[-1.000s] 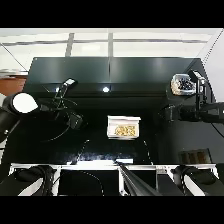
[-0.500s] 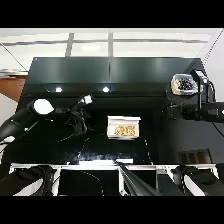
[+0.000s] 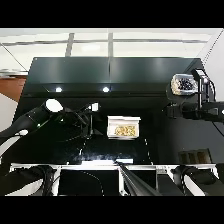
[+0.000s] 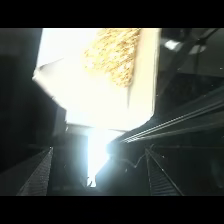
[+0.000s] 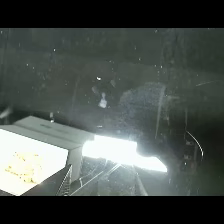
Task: Fold the box and place the chain.
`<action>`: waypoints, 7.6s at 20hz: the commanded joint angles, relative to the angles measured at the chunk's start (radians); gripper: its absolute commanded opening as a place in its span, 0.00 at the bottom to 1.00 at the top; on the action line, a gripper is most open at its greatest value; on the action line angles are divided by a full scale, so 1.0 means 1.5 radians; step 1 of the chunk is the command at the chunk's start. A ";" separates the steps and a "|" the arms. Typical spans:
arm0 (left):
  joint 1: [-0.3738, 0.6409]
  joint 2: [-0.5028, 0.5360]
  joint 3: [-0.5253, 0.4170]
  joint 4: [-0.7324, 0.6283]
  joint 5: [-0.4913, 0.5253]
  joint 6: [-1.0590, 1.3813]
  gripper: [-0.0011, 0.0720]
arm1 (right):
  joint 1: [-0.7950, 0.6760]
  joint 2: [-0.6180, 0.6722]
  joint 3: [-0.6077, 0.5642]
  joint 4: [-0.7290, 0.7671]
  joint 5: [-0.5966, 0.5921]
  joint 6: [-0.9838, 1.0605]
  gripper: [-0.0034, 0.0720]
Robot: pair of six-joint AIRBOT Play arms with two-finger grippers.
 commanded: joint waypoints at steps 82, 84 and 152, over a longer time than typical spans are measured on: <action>-0.131 -0.095 0.022 -0.046 0.136 0.045 0.56 | 0.114 -0.133 -0.087 0.222 0.013 -0.706 0.98; -0.131 -0.095 0.022 -0.046 0.136 0.045 0.56 | 0.115 -0.133 -0.087 0.222 0.014 -0.706 0.98; -0.131 -0.095 0.022 -0.046 0.136 0.045 0.56 | 0.205 -0.115 -0.117 0.179 -0.069 -0.611 0.44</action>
